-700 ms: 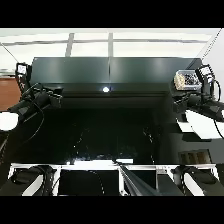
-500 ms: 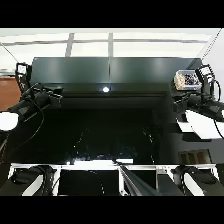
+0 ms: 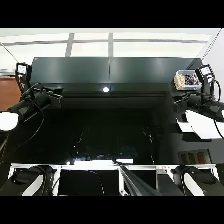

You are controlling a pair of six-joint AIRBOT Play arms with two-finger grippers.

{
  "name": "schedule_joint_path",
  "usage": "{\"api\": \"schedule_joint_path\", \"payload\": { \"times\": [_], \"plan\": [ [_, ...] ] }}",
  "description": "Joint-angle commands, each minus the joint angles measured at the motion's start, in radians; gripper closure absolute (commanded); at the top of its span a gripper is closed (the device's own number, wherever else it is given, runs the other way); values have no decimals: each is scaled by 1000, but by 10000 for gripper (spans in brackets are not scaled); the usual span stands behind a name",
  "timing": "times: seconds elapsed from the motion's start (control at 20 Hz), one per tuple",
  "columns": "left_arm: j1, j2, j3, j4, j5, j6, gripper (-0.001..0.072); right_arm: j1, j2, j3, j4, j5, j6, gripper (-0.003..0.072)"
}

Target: Fold the box and place the chain.

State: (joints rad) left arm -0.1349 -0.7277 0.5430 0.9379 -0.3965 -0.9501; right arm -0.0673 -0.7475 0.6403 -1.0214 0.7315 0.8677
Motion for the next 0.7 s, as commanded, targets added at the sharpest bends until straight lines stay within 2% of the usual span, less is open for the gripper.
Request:
{"api": "schedule_joint_path", "payload": {
  "times": [0.0,0.1,0.2,0.3,0.35,0.4,0.45,0.5,0.65],
  "plan": [
    [0,1,0,-16,1,0,680,1,-1,0,4,-2,1,672],
    [0,1,0,-16,11,0,680,1,-1,0,34,-8,0,673],
    [0,1,0,-16,30,0,680,1,-2,0,113,-95,0,672],
    [0,-17,-2,-8,72,0,672,1,-6,0,130,-201,0,672],
    [0,-31,-2,-8,105,0,540,0,-16,0,130,-259,3,661],
    [-1,-51,-1,-8,145,0,240,-2,-36,-1,130,-316,19,437],
    [0,-71,-1,-8,178,-1,-7,-2,-62,-1,130,-362,39,112],
    [0,-89,-1,-10,196,-2,6,-2,-95,-1,131,-393,59,-34],
    [-1,-111,-1,-9,198,-1,6,-2,-190,-1,129,-391,98,-34]
  ]
}}
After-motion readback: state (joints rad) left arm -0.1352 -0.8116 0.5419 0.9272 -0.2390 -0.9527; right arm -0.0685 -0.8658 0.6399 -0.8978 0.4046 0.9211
